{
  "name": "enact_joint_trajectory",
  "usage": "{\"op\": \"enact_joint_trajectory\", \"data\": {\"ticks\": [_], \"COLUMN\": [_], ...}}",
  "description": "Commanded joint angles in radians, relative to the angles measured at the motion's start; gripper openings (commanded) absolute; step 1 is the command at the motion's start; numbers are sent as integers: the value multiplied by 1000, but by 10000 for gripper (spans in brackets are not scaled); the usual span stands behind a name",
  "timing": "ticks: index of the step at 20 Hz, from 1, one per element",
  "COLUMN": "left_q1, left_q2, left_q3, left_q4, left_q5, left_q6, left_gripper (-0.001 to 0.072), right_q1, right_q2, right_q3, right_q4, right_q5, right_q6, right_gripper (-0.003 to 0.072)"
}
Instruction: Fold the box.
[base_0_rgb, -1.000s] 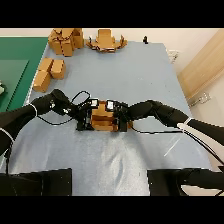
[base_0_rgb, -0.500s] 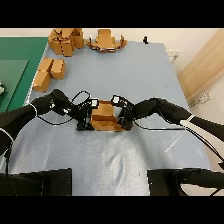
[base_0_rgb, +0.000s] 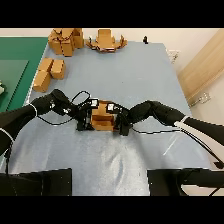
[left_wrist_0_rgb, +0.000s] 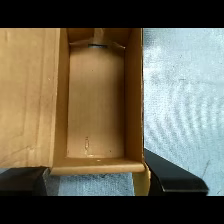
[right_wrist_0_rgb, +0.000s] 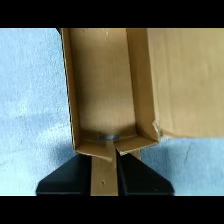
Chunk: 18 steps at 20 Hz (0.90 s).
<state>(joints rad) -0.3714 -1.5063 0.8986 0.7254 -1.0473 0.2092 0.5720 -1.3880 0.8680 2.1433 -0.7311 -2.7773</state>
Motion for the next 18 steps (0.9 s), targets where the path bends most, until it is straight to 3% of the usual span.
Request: {"op": "enact_joint_trajectory", "data": {"ticks": [1,4,18], "left_q1": [-1,-1,-1], "left_q2": [0,0,0], "left_q3": [0,0,0], "left_q4": [0,0,0], "left_q5": [1,0,0], "left_q6": [0,0,0], "left_gripper": [18,18,18], "right_q1": [36,51,67], "right_q2": [-23,-24,-28], "right_q3": [1,1,1], "right_q4": [30,28,108], "right_q5": [98,163,118], "right_q6": [-18,-42,-139], "right_gripper": [194,156,167]}}
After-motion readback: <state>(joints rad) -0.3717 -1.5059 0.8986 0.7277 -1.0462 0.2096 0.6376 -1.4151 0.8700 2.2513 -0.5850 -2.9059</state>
